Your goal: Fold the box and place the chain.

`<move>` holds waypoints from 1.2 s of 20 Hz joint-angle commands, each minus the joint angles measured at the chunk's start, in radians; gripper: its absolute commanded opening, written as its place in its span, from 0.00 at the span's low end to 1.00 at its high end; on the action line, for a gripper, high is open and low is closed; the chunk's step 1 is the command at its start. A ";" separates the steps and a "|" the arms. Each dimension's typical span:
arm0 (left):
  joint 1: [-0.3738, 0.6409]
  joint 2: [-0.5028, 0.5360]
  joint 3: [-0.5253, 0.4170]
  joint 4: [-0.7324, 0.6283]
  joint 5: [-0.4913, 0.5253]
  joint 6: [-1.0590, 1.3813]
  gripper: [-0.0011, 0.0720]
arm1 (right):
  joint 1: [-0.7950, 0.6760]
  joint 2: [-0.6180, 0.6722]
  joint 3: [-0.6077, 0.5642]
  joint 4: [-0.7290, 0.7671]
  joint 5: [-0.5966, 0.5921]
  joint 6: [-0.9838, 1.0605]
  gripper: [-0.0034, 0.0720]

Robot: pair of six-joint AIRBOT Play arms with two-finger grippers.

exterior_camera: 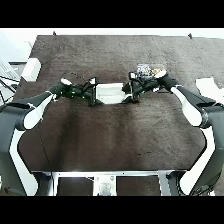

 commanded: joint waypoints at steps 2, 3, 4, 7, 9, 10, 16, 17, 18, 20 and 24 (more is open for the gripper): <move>0.001 0.001 -0.001 0.003 -0.020 -0.001 0.47 | -0.061 0.089 0.001 -0.040 0.013 0.058 0.93; 0.001 0.001 -0.001 0.003 -0.020 -0.001 0.47 | -0.069 0.112 0.001 -0.039 0.026 0.084 0.92; 0.001 0.001 -0.001 0.003 -0.020 -0.001 0.47 | -0.070 0.128 0.001 -0.035 0.052 0.113 0.77; 0.001 0.001 -0.001 0.003 -0.020 -0.005 0.47 | -0.044 0.138 -0.005 0.037 0.182 0.126 0.06; 0.001 0.001 -0.001 0.003 -0.020 -0.005 0.47 | -0.007 0.138 -0.023 0.098 0.183 0.126 0.06; 0.001 0.001 -0.001 0.005 -0.020 -0.005 0.47 | 0.012 0.136 -0.025 0.122 0.159 0.127 0.06; 0.001 0.001 -0.001 0.007 -0.020 -0.005 0.47 | 0.085 0.133 -0.022 0.199 -0.150 0.127 0.06; 0.001 0.001 -0.001 0.010 -0.020 -0.005 0.47 | 0.093 0.133 -0.022 0.206 -0.198 0.127 0.06; 0.001 0.001 -0.001 0.010 -0.020 -0.005 0.47 | 0.100 0.132 -0.022 0.206 -0.236 0.127 0.06; 0.001 0.001 -0.001 0.010 -0.020 -0.005 0.47 | 0.113 0.132 -0.022 0.206 -0.290 0.127 0.06; 0.001 0.001 -0.001 0.010 -0.020 -0.005 0.47 | 0.119 0.100 -0.022 0.141 -0.350 0.190 0.06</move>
